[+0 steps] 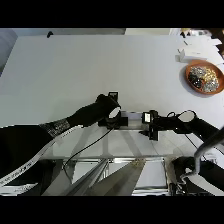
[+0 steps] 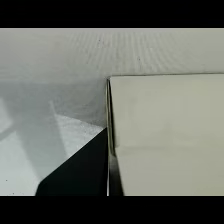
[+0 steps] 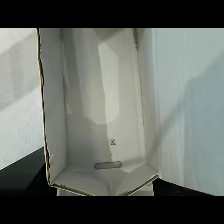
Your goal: Fold the box and place the chain.
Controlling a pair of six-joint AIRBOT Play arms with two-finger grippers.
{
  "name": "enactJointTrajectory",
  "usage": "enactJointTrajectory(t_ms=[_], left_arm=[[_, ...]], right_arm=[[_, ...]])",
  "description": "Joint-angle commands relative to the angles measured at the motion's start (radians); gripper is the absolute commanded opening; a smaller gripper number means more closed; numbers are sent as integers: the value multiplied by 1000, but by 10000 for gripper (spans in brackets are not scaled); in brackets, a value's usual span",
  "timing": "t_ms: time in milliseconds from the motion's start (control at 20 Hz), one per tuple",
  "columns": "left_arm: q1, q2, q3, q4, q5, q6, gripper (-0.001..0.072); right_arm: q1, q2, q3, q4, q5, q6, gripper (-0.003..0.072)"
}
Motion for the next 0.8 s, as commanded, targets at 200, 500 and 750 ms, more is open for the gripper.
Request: enactJointTrajectory(t_ms=[200,500,750], left_arm=[[3,-2,82,68,-78,46,338],[-15,-32,85,69,-87,34,137],[-25,-61,85,68,-116,-29,3]], right_arm=[[0,0,0,3,2,0,404],[0,0,0,3,2,0,404],[0,0,0,3,2,0,404]])
